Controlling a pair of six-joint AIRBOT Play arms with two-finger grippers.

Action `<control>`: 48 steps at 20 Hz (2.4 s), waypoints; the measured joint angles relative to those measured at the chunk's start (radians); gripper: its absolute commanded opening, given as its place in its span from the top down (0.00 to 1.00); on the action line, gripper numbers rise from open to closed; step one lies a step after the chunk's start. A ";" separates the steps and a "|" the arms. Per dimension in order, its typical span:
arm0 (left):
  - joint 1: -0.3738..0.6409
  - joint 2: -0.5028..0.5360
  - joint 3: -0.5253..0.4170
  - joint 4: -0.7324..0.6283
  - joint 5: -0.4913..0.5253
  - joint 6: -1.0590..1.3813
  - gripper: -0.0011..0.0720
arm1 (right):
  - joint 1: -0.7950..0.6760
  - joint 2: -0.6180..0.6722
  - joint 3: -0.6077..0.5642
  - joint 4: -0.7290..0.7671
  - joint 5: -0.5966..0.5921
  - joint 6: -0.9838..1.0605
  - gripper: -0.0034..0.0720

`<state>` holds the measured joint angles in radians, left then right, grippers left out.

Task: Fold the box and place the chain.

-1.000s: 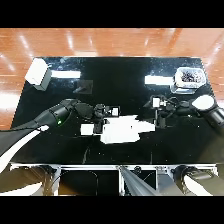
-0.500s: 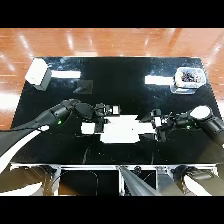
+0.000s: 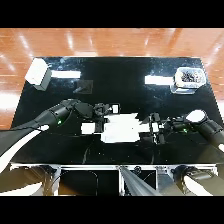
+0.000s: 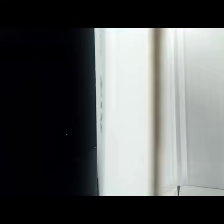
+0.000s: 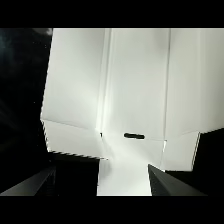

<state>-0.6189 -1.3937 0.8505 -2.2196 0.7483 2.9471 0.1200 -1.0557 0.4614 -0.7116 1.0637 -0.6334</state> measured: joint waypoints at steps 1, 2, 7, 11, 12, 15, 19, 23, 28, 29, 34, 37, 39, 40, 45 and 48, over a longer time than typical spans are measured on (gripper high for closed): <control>0.000 0.000 0.000 0.000 0.000 0.000 0.96 | 0.003 -0.003 -0.002 0.000 -0.005 -0.006 0.03; 0.000 0.000 0.000 0.000 0.000 0.000 0.96 | 0.007 -0.008 -0.005 0.007 -0.012 -0.012 0.03; 0.000 0.000 0.000 0.000 -0.012 0.000 0.96 | 0.059 -0.063 -0.011 0.068 -0.043 -0.063 0.02; 0.000 0.000 0.000 0.000 -0.018 0.000 0.96 | 0.099 -0.096 -0.011 0.100 -0.057 -0.093 0.03; 0.000 0.000 0.000 0.000 -0.018 0.000 0.96 | 0.106 -0.103 -0.012 0.106 -0.061 -0.097 0.03; 0.000 0.000 0.000 0.001 -0.018 0.000 0.96 | 0.116 -0.115 -0.012 0.163 -0.088 -0.102 0.02; 0.000 -0.001 0.000 0.001 -0.017 -0.003 0.96 | 0.102 -0.109 -0.012 0.288 -0.111 -0.103 0.02; 0.000 -0.001 0.000 0.000 -0.016 -0.003 0.96 | 0.054 -0.095 -0.012 0.327 -0.118 -0.090 0.02; 0.000 -0.001 0.000 0.000 -0.016 -0.001 0.96 | 0.025 -0.079 -0.013 0.336 -0.103 -0.084 0.02; 0.000 -0.001 0.000 0.000 -0.015 0.000 0.96 | 0.023 -0.077 -0.012 0.338 -0.098 -0.084 0.02; 0.000 0.000 0.000 0.000 -0.015 0.000 0.96 | 0.018 -0.075 -0.012 0.350 -0.087 -0.086 0.02; 0.000 0.000 0.000 0.000 -0.016 -0.001 0.96 | 0.018 -0.075 -0.013 0.388 -0.087 -0.094 0.02; 0.000 0.000 0.000 -0.001 -0.016 -0.002 0.96 | 0.018 -0.075 -0.013 0.407 -0.091 -0.096 0.02; 0.000 -0.001 0.000 -0.002 -0.016 -0.003 0.96 | 0.018 -0.075 -0.013 0.416 -0.100 -0.090 0.02; 0.000 -0.001 0.000 0.000 -0.004 0.000 0.96 | 0.016 -0.075 -0.012 0.387 -0.133 -0.050 0.03; 0.000 -0.001 0.000 0.000 0.000 0.000 0.96 | -0.010 -0.075 -0.012 0.290 -0.153 -0.038 0.02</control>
<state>-0.6189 -1.3945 0.8505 -2.2192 0.7486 2.9475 0.1097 -1.1305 0.4492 -0.4213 0.9112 -0.6712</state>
